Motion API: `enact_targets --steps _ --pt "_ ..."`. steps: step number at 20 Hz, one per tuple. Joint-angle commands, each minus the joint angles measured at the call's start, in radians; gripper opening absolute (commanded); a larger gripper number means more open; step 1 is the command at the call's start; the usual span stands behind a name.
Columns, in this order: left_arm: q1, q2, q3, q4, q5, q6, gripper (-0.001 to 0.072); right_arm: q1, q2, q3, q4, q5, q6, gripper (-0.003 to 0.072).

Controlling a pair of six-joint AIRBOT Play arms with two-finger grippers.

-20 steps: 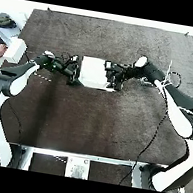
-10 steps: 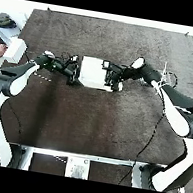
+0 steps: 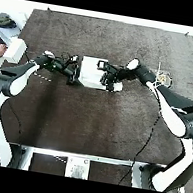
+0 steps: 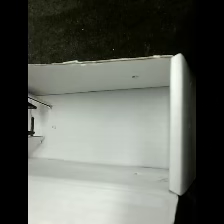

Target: Fold the box and place the chain.

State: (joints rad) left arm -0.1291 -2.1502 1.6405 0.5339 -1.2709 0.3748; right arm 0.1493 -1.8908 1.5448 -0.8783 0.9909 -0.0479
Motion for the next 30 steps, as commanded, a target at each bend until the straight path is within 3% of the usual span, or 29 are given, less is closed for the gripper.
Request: enact_targets --steps 1,7,8,9,13,15,22,23,29,30 --pt "0.001 0.000 0.000 0.000 0.000 0.000 0.0243 0.002 -0.006 -0.001 -0.008 -0.011 0.001 0.0237" --pt "0.001 0.000 0.000 0.000 -0.001 0.000 0.0243 0.002 -0.011 -0.001 -0.006 -0.038 -0.030 0.0238" --pt "0.001 0.000 0.000 0.000 0.000 0.000 0.0242 0.002 -0.011 0.000 -0.003 -0.039 -0.042 0.0296" --pt "0.001 0.000 0.000 0.000 -0.001 0.000 0.0243 0.002 -0.011 0.000 0.006 -0.039 -0.057 0.0469" --pt "0.001 0.000 0.000 0.000 -0.001 0.000 0.0243 0.001 -0.011 -0.001 0.011 -0.046 -0.064 0.0496" --pt "0.001 0.000 0.000 0.000 -0.001 0.000 0.0243 0.001 -0.010 0.000 0.011 -0.047 -0.064 0.0561" --pt "0.001 0.000 0.000 0.000 -0.001 0.000 0.0243 -0.001 -0.010 0.000 0.008 -0.054 -0.063 0.0532" --pt "0.001 0.000 0.000 0.000 -0.001 0.000 0.0243 -0.001 -0.010 0.000 0.008 -0.056 -0.064 0.0444" --pt "0.001 0.000 0.000 0.000 -0.001 0.000 0.0243 -0.001 -0.010 0.000 0.008 -0.066 -0.060 0.0435" --pt "0.001 0.000 0.000 0.000 -0.001 0.000 0.0243 -0.001 -0.010 0.000 0.008 -0.068 -0.060 0.0399"
